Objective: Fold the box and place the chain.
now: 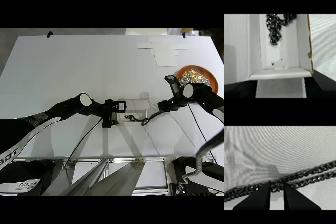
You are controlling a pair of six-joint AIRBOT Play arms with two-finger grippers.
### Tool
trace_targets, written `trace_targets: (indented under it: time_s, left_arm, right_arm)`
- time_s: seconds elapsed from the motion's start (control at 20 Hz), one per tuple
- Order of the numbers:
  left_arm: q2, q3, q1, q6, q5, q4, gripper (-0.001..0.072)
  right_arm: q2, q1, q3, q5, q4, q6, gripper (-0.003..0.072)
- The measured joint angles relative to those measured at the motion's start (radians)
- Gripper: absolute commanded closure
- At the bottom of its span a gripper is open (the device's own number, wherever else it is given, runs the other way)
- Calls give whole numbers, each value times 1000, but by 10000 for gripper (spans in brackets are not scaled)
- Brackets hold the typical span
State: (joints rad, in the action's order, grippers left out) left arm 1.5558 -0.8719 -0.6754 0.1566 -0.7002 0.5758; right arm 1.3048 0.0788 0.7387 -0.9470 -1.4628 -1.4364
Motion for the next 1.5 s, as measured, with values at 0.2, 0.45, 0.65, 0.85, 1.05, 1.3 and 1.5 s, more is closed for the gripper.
trace_targets:
  time_s: [0.2, 0.45, 0.65, 0.85, 1.05, 1.3, 1.5]
  left_arm:
    - [0, 0, 0, 0, 0, 0, 647]
    - [0, 0, 0, 0, 0, 0, 647]
    - [0, 0, 0, 0, 0, 0, 647]
    - [0, 0, 0, 0, 0, 0, 647]
    - [0, 0, 0, 0, 0, 0, 647]
    - [0, 0, 0, 0, 0, 0, 647]
    - [0, 0, 0, 0, 0, 0, 647]
  right_arm:
    - [-38, 0, -6, -51, 0, -5, 532]
    - [-77, 0, -16, -5, 2, -6, 531]
    - [-84, 0, -51, -1, 0, -7, 532]
    - [-85, 0, -76, 16, 0, -19, 531]
    - [-83, 0, -83, 24, 0, -26, 557]
    - [-78, 0, -87, 27, 4, -29, 668]
    - [-171, 0, -87, 46, -2, -30, 668]
